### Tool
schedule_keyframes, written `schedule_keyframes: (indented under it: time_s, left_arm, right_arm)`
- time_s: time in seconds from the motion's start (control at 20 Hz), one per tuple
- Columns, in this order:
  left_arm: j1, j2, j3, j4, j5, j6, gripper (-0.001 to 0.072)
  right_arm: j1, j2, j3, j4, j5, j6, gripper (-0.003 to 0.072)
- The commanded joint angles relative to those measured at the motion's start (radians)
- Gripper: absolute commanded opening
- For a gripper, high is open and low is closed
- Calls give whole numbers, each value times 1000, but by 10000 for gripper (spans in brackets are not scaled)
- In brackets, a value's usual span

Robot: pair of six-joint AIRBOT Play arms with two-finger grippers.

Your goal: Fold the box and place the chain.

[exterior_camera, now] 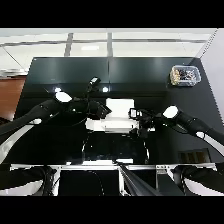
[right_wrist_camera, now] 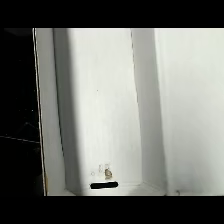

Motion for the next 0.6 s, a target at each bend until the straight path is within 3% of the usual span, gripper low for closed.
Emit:
schedule_keyframes:
  time_s: [0.0, 0.2, 0.4, 0.55]
  left_arm:
    - [-3, -77, -1, -13, -5, 18, 29]
    - [27, -29, 36, 117, -41, 21, 27]
    - [100, 188, 60, 279, -110, 12, 27]
    - [148, 319, -20, 276, -163, 152, 31]
  right_arm:
    - [1, 0, 0, 0, 0, -1, 9]
    - [1, 0, 0, 0, 0, -1, 9]
    - [1, 0, 0, 0, 0, -1, 9]
    - [1, 0, 0, 0, 0, -1, 9]
